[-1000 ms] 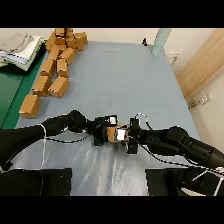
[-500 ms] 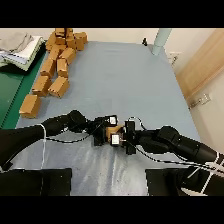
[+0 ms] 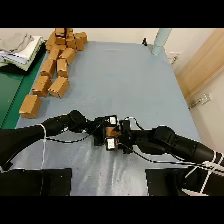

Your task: Fold the box.

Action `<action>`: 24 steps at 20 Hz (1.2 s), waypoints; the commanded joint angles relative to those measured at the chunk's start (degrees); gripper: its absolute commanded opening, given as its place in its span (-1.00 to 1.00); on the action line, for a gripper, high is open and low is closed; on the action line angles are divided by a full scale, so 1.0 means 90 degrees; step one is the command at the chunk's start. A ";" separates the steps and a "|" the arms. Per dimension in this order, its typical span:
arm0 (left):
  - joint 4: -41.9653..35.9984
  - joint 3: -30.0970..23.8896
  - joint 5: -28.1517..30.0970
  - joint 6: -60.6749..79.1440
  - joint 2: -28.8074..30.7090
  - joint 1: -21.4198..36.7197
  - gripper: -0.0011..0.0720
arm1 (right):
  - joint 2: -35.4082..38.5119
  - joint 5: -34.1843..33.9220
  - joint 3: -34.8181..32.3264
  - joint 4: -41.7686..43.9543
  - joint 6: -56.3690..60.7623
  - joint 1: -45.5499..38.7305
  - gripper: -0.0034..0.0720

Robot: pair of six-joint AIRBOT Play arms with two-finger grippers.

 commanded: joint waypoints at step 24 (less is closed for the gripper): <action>0.0000 0.0005 0.0002 0.0002 -0.0002 0.0002 0.13 | 0.0000 0.0357 0.0017 -0.2761 0.1775 0.0629 0.24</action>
